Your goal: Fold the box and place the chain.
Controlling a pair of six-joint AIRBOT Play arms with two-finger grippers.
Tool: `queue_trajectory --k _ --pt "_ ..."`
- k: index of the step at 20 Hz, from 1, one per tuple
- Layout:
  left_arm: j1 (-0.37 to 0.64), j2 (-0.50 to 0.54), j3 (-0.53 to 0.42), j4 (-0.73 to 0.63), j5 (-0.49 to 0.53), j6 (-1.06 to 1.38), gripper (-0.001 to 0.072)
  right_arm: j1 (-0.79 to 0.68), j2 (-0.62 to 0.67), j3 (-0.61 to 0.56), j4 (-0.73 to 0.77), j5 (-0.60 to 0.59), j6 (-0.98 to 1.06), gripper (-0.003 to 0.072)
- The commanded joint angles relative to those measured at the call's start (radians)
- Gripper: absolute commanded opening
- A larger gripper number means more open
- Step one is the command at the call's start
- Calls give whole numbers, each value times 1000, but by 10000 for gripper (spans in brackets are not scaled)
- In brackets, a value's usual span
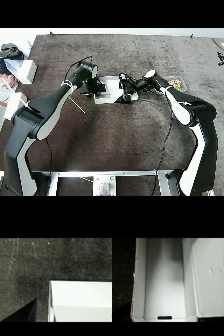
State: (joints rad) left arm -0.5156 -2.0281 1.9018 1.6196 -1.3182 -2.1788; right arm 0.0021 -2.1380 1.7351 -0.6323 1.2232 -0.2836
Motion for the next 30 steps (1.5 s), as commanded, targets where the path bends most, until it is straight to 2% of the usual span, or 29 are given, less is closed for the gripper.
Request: queue_trajectory --k 1,3,4,6,11,12,13,18,20,21,27,28,30 --pt "1 -14 1 12 -8 -1 222 0 0 1 0 0 0 433" --pt "1 -19 1 12 -5 18 209 0 0 1 0 0 0 433" --pt "1 -19 1 13 2 27 111 0 0 1 0 0 0 433" --pt "1 -21 1 19 2 39 41 0 0 1 0 0 0 433" --pt "1 -21 2 19 2 53 51 0 0 1 0 0 0 433" --pt "1 -21 8 14 2 68 160 0 0 0 0 0 0 433" --pt "1 -20 19 2 1 72 235 0 0 1 0 0 0 433" --pt "1 -19 69 -32 -38 145 256 0 0 1 0 0 0 433" --pt "1 -14 69 -58 -61 279 543 0 0 1 0 0 0 433" --pt "1 -10 69 -58 -79 333 581 0 0 1 0 0 0 433" --pt "1 91 64 -91 -122 409 582 0 0 1 0 0 0 433" --pt "1 117 60 -90 -121 424 610 0 0 1 0 1 0 433" --pt "5 157 32 -90 -103 447 622 0 0 1 0 0 0 433"
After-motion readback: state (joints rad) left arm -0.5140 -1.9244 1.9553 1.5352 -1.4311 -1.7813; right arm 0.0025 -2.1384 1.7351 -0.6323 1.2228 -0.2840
